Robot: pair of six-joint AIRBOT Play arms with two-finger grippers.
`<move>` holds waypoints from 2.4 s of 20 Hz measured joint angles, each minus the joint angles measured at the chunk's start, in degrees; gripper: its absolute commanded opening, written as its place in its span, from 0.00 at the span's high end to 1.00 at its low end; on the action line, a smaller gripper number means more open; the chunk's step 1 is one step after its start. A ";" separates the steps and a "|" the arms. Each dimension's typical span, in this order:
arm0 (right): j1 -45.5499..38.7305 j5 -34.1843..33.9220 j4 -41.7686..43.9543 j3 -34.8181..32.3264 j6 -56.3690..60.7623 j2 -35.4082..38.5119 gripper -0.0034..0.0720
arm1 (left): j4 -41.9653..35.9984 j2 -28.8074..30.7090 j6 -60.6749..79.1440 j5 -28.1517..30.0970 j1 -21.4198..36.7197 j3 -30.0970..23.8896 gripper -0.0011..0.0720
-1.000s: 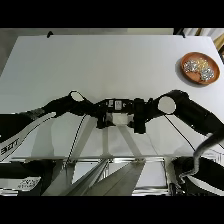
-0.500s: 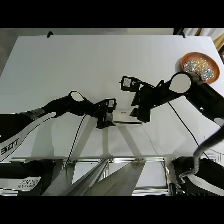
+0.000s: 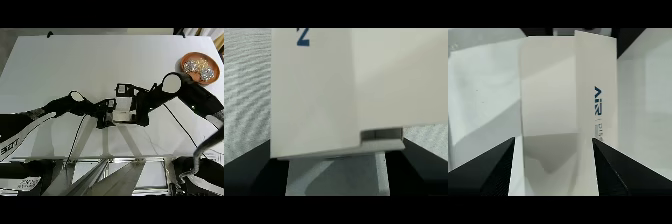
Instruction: Fold the box and place the chain.
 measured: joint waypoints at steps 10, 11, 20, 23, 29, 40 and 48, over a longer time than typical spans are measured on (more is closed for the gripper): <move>0.63 -2.36 -1.92 0.02 0.17 -1.22 0.28 | 0.00 0.00 0.00 -0.02 0.00 0.00 0.70; 0.63 -2.08 -1.88 0.04 0.17 -1.16 0.28 | 0.00 0.00 0.00 0.00 0.00 0.00 0.70; -1.70 -1.11 -0.15 0.07 -0.76 -2.36 0.28 | 0.00 0.00 0.00 0.00 0.00 0.00 0.70; -1.92 -1.33 0.85 0.07 -1.22 -3.50 0.28 | 0.00 0.00 0.00 0.00 0.00 0.00 0.70; -1.73 -2.34 2.29 0.07 -1.40 -4.20 0.27 | 0.02 0.00 0.00 0.00 0.00 0.00 0.70; -1.14 -0.94 6.49 0.07 -2.71 0.07 0.26 | 0.02 0.00 0.02 0.00 0.00 0.00 0.70; -5.33 0.35 8.37 0.07 -3.08 0.52 0.33 | 0.02 0.00 0.02 0.00 0.00 0.00 0.70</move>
